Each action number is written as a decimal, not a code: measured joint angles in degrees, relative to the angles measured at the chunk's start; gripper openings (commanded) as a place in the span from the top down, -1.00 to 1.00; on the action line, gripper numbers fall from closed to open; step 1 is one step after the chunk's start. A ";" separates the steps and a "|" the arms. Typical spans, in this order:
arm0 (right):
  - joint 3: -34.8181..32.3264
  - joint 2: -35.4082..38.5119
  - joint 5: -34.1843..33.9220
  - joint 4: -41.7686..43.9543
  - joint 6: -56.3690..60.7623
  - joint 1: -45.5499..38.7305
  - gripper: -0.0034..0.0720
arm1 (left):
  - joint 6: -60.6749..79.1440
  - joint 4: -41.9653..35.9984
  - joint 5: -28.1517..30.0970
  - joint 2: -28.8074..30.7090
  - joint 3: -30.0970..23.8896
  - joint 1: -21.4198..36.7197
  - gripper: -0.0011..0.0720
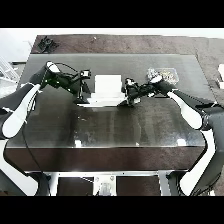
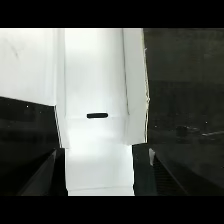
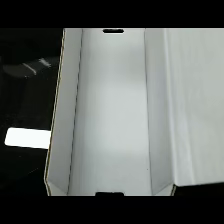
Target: Fold the box and place the chain.
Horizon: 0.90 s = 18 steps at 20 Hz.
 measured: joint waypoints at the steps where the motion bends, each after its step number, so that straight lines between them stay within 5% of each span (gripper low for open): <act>1: 0.00 0.00 0.00 -0.02 0.00 0.00 -0.67 | 0.17 -0.24 -0.15 0.00 0.00 0.00 -0.87; 14: 0.00 0.00 0.00 -0.02 0.00 0.00 -0.67 | 0.55 -3.58 1.73 -0.94 -2.34 0.00 -0.85; 16: 0.00 0.00 0.00 -0.02 0.00 0.00 -0.67 | 0.57 -3.74 2.49 -1.01 -2.62 0.00 -0.64; 18: 0.00 0.00 0.00 -0.02 0.00 0.00 -0.67 | 0.57 -4.24 3.34 -1.03 -2.78 0.00 -0.64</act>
